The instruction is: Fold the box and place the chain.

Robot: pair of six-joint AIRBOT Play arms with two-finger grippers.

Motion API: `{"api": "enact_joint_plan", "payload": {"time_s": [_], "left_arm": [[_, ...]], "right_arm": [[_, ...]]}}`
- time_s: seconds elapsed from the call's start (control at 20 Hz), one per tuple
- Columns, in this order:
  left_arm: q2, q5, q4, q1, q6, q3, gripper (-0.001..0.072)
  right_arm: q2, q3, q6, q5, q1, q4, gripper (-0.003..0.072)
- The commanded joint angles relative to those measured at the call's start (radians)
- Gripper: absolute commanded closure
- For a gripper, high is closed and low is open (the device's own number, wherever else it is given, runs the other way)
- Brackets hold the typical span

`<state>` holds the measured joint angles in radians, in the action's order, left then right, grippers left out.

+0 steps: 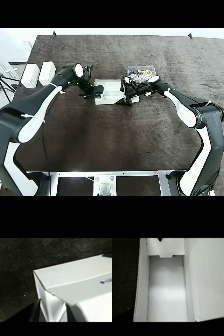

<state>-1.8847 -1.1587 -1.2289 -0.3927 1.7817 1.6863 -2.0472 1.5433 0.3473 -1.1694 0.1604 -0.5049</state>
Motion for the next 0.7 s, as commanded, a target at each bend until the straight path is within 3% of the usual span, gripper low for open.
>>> {"api": "enact_joint_plan", "payload": {"time_s": [0.0,0.2,0.65], "left_arm": [[-0.045,-0.106,-0.097,-0.015,0.037,0.096,0.0309],[-0.082,-0.190,-0.164,-0.031,0.050,0.177,0.0309],[-0.104,-0.167,-0.156,-0.038,0.053,0.180,0.0309]], "right_arm": [[0.000,0.000,-0.002,0.000,0.000,0.000,0.0106],[0.000,0.000,-0.002,0.000,0.000,0.000,0.0106],[0.000,0.000,-0.002,0.000,0.000,0.000,0.0107]]}}
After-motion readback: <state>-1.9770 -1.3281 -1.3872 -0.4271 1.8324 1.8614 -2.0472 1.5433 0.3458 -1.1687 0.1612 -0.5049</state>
